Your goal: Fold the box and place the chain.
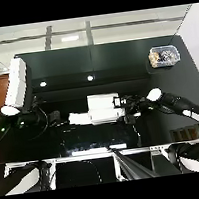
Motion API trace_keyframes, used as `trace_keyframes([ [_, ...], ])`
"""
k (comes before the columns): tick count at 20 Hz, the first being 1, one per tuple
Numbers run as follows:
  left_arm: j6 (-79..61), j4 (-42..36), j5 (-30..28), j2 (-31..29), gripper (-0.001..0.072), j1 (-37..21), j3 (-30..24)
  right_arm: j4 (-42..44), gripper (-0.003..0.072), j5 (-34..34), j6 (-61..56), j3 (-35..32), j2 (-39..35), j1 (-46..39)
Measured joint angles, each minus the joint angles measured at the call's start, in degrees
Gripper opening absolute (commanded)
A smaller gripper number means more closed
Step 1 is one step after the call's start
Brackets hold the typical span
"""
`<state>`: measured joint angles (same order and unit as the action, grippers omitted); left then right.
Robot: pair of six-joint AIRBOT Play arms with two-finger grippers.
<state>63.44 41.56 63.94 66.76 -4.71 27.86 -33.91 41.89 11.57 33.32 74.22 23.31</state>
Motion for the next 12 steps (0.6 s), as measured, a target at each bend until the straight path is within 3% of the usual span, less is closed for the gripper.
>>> trace_keyframes([
  [6, -2.89, -5.68, -3.06, 7.76, 0.0027, 8.81, 2.12, -0.37, 0.0473, -0.39, -0.17, 0.02, 0.04, 0.48],
  [10, -11.26, -10.82, -1.27, 9.33, 0.0038, 13.35, 4.13, -0.52, 0.0473, -0.83, -0.66, 0.02, 0.09, 0.66],
  [11, -12.87, -11.43, -0.20, 9.53, 0.0171, 13.75, 4.61, -0.55, 0.0473, -0.87, -0.72, 0.02, 0.09, 0.72],
  [12, -14.14, -11.80, -0.09, 9.66, 0.0372, 14.08, 5.09, -0.55, 0.0473, -0.94, -0.74, 0.02, 0.09, 0.72],
])
